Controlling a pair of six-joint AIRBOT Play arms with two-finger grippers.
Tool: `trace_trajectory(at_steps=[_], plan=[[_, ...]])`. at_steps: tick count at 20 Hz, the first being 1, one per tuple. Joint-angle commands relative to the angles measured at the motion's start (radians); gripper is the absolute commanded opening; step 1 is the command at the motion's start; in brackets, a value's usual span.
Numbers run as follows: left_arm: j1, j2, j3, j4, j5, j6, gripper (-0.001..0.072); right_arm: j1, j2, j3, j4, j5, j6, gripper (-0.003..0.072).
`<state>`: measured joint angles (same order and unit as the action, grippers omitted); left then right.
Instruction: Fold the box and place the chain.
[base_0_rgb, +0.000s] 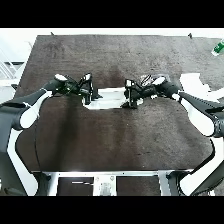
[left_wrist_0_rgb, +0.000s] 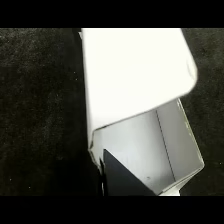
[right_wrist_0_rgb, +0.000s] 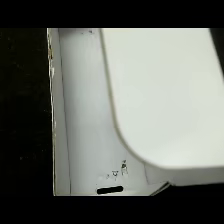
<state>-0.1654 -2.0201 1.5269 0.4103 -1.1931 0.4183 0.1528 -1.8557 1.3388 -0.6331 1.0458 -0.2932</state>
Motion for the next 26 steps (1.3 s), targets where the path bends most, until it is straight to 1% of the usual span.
trace_trajectory(at_steps=[1, 5, 8, 26], plan=[[0.000, -0.001, 0.000, 0.000, 0.000, 0.000, 0.0019, -0.001, -0.012, 0.008, -0.005, 0.020, -0.024, 0.0683], [0.000, -0.001, 0.000, 0.000, 0.000, 0.000, 0.0019, 0.000, -0.014, 0.008, -0.006, 0.023, -0.028, 0.0684], [0.000, -0.001, 0.000, 0.000, 0.000, 0.000, 0.0019, 0.002, -0.025, 0.008, -0.006, 0.048, -0.031, 0.0684], [0.000, -0.001, 0.000, 0.000, 0.000, 0.000, 0.0019, 0.003, -0.031, 0.011, 0.019, 0.047, -0.031, 0.0683]])
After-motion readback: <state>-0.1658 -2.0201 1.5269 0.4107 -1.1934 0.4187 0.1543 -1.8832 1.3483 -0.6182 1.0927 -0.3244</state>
